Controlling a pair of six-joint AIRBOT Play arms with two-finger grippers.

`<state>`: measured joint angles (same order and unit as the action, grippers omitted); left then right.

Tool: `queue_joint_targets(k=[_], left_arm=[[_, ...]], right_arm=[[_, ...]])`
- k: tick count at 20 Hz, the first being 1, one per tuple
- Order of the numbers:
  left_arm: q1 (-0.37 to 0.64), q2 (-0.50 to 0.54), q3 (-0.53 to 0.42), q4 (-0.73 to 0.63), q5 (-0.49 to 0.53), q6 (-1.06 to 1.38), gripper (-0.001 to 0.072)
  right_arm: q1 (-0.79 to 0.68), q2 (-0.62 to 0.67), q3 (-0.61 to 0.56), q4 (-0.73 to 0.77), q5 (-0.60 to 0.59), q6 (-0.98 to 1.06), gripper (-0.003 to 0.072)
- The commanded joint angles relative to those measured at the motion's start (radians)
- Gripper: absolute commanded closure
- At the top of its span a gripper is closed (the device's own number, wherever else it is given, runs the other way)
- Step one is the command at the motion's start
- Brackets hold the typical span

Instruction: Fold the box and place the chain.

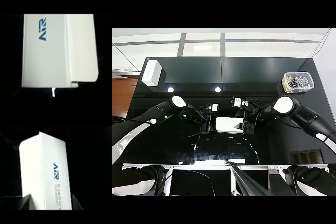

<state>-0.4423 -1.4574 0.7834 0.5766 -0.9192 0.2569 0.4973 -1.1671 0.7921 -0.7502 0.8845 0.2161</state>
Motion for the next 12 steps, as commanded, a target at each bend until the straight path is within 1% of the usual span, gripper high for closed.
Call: queue_joint_targets(k=[1, 2, 6, 7, 12], left_arm=[[0.0, -0.001, 0.0, 0.001, 0.0, 0.0, 0.024], [0.0, -0.001, 0.0, 0.001, 0.0, 0.0, 0.024], [0.0, -0.001, 0.0, 0.001, 0.0, 0.0, 0.024], [0.0, -0.001, 0.0, 0.001, 0.0, 0.0, 0.0241], [0.0, -0.001, 0.0, 0.001, 0.0, 0.0, 0.024]], right_arm=[[0.004, -0.006, 0.001, 0.027, 0.004, 0.02, 0.0184], [0.004, -0.009, 0.001, 0.026, 0.01, 0.021, 0.0194], [0.004, -0.02, 0.001, 0.013, 0.008, 0.039, 0.0196], [0.004, -0.021, 0.001, 0.013, 0.008, 0.04, 0.0264], [0.004, -0.021, 0.001, 0.013, 0.008, 0.042, 0.0267]])
